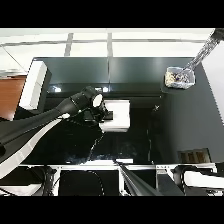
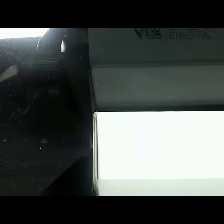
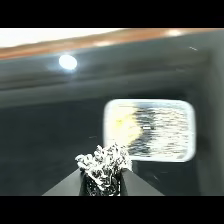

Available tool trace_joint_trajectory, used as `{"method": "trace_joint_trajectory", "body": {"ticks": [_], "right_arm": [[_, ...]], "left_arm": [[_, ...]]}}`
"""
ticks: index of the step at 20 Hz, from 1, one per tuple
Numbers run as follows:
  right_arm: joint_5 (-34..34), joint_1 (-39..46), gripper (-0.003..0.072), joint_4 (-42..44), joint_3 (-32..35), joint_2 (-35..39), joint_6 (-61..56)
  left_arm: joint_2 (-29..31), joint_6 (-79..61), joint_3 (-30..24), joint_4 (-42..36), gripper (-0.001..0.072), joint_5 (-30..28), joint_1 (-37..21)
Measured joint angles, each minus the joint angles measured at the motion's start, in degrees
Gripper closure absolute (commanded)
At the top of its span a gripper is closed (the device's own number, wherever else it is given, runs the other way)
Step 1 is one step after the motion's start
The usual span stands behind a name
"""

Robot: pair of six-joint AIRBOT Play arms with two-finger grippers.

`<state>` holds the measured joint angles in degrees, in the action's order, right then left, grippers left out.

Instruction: Fold the box and place the chain.

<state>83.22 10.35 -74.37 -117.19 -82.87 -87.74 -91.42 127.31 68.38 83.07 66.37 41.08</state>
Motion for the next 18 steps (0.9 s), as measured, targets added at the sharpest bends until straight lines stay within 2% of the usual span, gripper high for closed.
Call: {"method": "trace_joint_trajectory", "body": {"ticks": [6, 11, 14, 18], "right_arm": [[6.0, -8.0, 0.0671, 8.7, 5.6, 10.3, 0.6], [9.6, -20.3, 0.0670, 11.1, 11.8, 13.8, 0.4], [7.6, -27.9, 0.0670, 11.5, 15.8, 14.3, -1.4], [0.5, -35.3, 0.0670, 11.8, 22.6, 14.4, -3.2]], "left_arm": [[0.0, 0.0, 0.0, 0.0, 0.0687, 0.0, 0.0], [0.0, 0.0, 0.0, 0.0, 0.0686, 0.1, 0.0], [0.0, 0.0, 0.0, 0.0, 0.0686, 0.1, 0.0], [0.0, 0.0, 0.0, 0.0, 0.0686, 0.1, 0.0]]}}
